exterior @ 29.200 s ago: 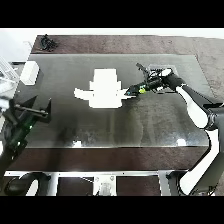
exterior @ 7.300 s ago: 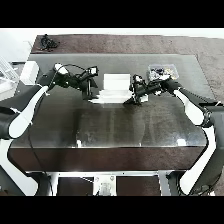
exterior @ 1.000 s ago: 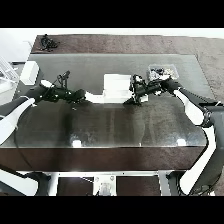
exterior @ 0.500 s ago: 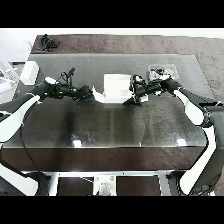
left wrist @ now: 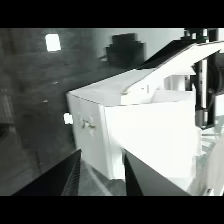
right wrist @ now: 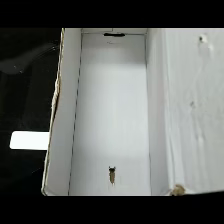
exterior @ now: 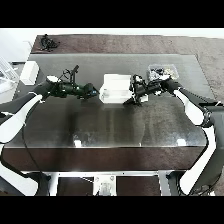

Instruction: Fold the box and place the chain.

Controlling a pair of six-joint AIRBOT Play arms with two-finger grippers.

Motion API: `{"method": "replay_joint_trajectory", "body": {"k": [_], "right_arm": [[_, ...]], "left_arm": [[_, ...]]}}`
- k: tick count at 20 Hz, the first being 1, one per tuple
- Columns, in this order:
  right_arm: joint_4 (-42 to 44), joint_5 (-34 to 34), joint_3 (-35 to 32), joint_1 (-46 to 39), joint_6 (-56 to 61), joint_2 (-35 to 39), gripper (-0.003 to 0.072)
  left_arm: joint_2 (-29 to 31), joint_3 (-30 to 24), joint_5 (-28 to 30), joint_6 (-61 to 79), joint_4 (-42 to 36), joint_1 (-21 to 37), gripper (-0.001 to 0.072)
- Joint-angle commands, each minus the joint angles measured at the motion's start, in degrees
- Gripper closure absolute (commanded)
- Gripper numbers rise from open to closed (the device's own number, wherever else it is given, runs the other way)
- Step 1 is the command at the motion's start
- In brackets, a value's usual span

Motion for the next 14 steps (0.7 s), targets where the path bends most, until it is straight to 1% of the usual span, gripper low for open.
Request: {"method": "replay_joint_trajectory", "body": {"k": [1,4,7,9,14], "right_arm": [[0.0,0.0,0.0,0.0,0.0,0.0,0.0105],[0.0,0.0,0.0,0.0,0.0,0.0,0.0105],[0.0,0.0,0.0,0.0,0.0,0.0,0.0105],[0.0,0.0,0.0,0.0,0.0,0.0,0.0105],[0.0,0.0,0.0,0.0,0.0,0.0,0.0105]], "left_arm": [[0.0,0.2,0.2,0.1,-1.9,-0.5,0.0391],[0.0,1.1,0.1,-1.2,-2.2,-1.1,0.0392],[0.0,2.3,1.3,-7.0,0.6,-2.7,0.0392],[0.0,2.3,2.4,-9.3,1.8,-3.4,0.0392],[0.0,2.3,2.3,-12.4,3.2,-3.3,0.0392]]}}
